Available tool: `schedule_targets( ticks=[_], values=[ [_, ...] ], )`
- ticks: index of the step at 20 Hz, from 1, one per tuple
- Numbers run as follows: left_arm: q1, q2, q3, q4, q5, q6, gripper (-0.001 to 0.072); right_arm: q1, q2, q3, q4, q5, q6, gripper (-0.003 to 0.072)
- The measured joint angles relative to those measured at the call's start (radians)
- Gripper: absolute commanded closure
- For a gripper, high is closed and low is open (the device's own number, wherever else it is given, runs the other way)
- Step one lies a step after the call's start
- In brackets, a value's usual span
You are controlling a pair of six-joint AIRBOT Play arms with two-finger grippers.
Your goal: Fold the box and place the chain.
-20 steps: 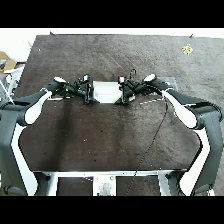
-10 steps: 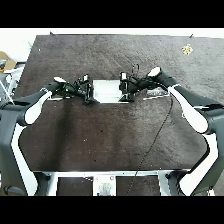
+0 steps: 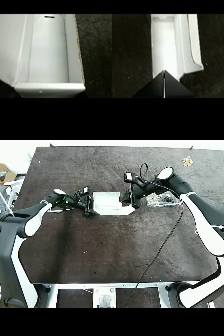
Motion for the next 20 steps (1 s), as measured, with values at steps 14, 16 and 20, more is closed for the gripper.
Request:
schedule_targets(
  ticks=[14,16,20],
  values=[
    [0.000,0.000,0.000,0.000,0.000,0.000,0.0546,0.000,-0.154,0.000,0.349,-0.189,-0.120,0.0683],
    [0.000,0.000,0.000,0.000,0.001,0.000,0.0546,-0.001,-0.159,0.000,0.352,-0.216,-0.141,0.0684],
    [0.000,0.000,0.000,0.001,0.000,0.000,0.0546,0.000,-0.177,0.000,0.351,-0.249,-0.173,0.0684]
  ],
)
